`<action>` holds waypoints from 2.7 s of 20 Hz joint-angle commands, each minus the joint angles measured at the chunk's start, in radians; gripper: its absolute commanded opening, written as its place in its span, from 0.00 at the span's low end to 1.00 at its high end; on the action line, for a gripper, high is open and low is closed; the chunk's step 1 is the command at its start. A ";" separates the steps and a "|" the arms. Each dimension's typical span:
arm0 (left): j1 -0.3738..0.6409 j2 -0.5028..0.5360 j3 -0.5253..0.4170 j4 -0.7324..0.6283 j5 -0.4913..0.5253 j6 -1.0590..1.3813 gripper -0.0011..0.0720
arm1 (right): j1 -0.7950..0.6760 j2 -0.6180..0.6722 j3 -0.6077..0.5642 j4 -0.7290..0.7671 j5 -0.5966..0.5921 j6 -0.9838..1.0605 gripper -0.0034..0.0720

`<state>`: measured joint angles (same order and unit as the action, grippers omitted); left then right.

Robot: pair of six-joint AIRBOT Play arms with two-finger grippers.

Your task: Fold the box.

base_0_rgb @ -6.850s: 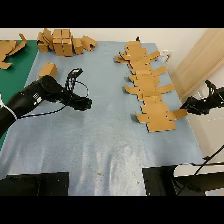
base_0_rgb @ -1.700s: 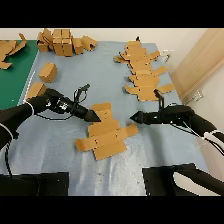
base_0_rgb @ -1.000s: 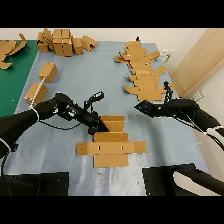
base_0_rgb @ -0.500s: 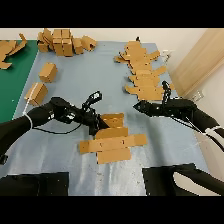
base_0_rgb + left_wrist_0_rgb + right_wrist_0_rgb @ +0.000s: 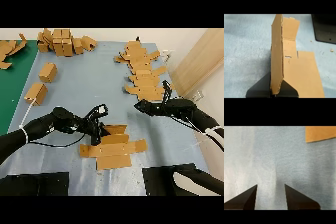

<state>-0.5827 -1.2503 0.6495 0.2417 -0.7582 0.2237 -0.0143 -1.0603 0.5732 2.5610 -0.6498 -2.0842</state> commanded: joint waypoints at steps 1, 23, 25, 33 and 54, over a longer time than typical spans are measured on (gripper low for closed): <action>-0.027 0.008 -0.007 0.005 0.080 0.005 0.03 | 0.001 0.000 0.001 0.000 0.003 -0.003 0.71; -0.041 0.073 -0.100 -0.090 0.175 0.207 0.03 | 0.001 0.000 0.001 0.001 0.022 -0.003 0.71; -0.041 0.074 -0.100 -0.101 0.172 0.211 0.03 | 0.001 0.000 0.001 0.001 0.022 -0.002 0.71; -0.041 0.074 -0.080 -0.113 0.130 0.339 0.03 | 0.001 0.000 0.001 0.001 0.023 -0.003 0.71; -0.041 0.073 -0.134 -0.134 0.145 0.318 0.03 | 0.015 0.000 0.001 0.008 0.040 -0.002 0.71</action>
<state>-0.6235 -1.1763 0.5362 0.1005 -0.6117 0.5655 -0.0063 -1.0603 0.5732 2.5649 -0.6109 -2.0869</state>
